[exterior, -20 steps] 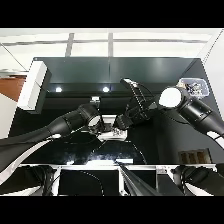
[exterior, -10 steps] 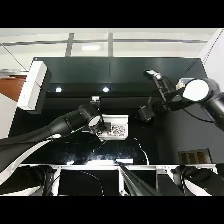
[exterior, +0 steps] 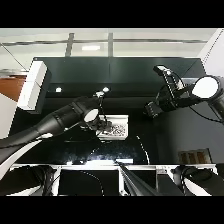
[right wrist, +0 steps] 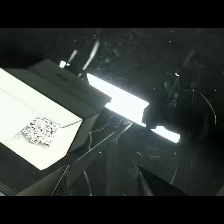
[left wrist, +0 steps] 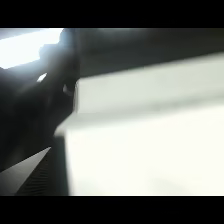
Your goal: Fold the box and place the chain.
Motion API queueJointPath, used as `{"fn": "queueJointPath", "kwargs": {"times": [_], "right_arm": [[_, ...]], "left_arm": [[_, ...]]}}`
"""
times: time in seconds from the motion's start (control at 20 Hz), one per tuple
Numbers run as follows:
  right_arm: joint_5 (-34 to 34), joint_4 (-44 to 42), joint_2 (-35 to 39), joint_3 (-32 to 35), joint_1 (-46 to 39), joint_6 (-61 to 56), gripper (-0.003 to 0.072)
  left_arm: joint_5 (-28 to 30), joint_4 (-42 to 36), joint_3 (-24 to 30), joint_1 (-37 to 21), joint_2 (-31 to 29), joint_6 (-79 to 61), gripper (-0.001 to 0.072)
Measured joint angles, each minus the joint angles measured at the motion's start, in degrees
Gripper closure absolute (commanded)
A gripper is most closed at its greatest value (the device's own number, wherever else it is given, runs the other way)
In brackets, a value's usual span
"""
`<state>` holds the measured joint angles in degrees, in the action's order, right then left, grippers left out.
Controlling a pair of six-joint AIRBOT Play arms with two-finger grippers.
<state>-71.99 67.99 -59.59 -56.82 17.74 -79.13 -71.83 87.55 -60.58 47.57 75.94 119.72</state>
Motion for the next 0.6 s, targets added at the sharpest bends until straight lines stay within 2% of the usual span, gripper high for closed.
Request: {"fn": "queueJointPath", "kwargs": {"times": [0.15,0.25,0.45,0.6], "right_arm": [[-0.5,1.2,0.0,0.0,-0.1,0.0,0.0198],[-1.1,1.9,0.0,0.0,-0.1,0.0,0.0198],[-2.0,2.5,0.0,0.0,-0.1,-0.5,0.0198],[-2.2,2.6,0.0,0.0,-0.1,-0.8,0.0198]], "left_arm": [[-8.9,0.2,-0.3,-3.2,-3.7,-15.0,0.0018],[-11.8,0.1,0.5,-6.9,-7.0,-23.6,0.0017],[-8.6,-6.9,7.1,-20.0,-14.7,-36.7,0.0017],[-4.9,-21.7,15.3,-31.7,-18.3,-53.4,0.0017]]}}
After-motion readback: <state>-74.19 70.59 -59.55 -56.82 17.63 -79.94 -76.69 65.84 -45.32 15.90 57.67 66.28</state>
